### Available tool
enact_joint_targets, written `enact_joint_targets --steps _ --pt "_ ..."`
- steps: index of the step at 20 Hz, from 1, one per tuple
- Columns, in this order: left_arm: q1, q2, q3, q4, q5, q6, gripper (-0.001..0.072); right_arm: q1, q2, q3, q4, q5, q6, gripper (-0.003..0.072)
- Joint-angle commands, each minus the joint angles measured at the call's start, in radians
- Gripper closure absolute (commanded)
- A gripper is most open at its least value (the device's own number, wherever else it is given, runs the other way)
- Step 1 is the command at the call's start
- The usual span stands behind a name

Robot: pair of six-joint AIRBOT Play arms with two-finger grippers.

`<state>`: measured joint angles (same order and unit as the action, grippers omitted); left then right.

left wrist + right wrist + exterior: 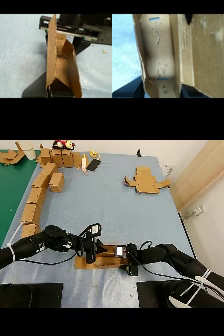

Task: Fold the box.

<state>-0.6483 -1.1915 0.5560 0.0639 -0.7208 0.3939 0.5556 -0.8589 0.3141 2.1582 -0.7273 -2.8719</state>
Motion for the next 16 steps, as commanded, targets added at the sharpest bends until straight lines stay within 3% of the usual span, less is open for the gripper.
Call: enact_joint_targets --steps 1,4,5,6,7,10,13,15,16 --pt "0.000 0.001 0.001 -0.001 -0.012 -0.002 0.0694 0.001 0.000 0.000 0.000 0.000 0.000 0.0277" --pt "0.000 0.001 0.000 0.000 0.005 -0.003 0.0693 0.001 0.000 0.000 0.000 0.000 0.000 0.0277" --pt "0.001 0.001 0.001 0.005 0.016 -0.018 0.0528 0.001 0.000 0.000 0.000 0.000 0.000 0.0278" --pt "0.005 0.001 0.001 0.003 0.019 -0.034 0.0174 0.001 0.000 0.000 0.000 0.000 0.000 0.0277" --pt "0.008 0.001 0.001 0.003 0.033 -0.079 0.0029 0.001 0.000 0.000 0.000 0.000 0.000 0.0277" --pt "0.036 0.018 0.001 0.091 0.057 -0.220 0.0027 0.001 0.000 0.000 0.000 0.000 0.000 0.0278" --pt "0.105 0.117 0.001 0.393 0.028 -0.575 0.0027 0.001 0.000 0.000 0.000 0.000 0.000 0.0278" --pt "0.143 0.211 0.001 0.639 -0.086 -0.835 0.0031 0.001 0.000 0.000 0.000 0.000 0.000 0.0278" --pt "0.145 0.249 0.001 0.691 -0.164 -0.973 0.0177 0.001 0.000 0.000 0.000 0.000 0.000 0.0278"
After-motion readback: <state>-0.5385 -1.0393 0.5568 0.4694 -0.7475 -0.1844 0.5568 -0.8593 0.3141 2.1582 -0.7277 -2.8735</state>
